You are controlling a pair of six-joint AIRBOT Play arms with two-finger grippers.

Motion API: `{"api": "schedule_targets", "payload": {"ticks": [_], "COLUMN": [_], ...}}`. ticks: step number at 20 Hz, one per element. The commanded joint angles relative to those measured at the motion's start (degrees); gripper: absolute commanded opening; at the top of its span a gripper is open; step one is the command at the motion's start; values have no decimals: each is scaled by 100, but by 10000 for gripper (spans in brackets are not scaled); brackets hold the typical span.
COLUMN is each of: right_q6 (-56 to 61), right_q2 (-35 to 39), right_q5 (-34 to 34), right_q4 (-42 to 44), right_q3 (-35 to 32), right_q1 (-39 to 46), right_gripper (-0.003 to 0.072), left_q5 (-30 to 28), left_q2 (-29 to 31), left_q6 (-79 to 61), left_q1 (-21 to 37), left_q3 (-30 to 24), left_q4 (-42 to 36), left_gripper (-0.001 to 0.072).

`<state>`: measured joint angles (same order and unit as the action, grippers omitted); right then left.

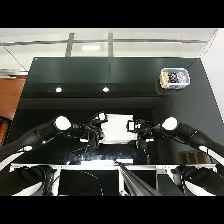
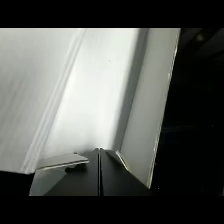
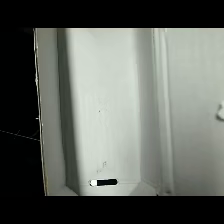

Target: Fold the box and place the chain.

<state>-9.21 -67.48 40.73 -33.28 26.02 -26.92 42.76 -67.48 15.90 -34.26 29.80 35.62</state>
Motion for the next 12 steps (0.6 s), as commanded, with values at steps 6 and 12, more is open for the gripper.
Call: {"api": "schedule_targets", "payload": {"ticks": [6,12], "right_q6": [2,2], "right_q2": [-2,-2], "right_q5": [2,0], "right_q4": [2,2], "right_q3": [0,0], "right_q1": [0,0], "right_gripper": [429,429], "left_q5": [1497,2061], "left_q2": [874,802], "left_q6": [2400,4929], "left_q1": [2551,5202], "left_q3": [177,-326], "left_q4": [1040,1032], "left_gripper": [28,29]}}
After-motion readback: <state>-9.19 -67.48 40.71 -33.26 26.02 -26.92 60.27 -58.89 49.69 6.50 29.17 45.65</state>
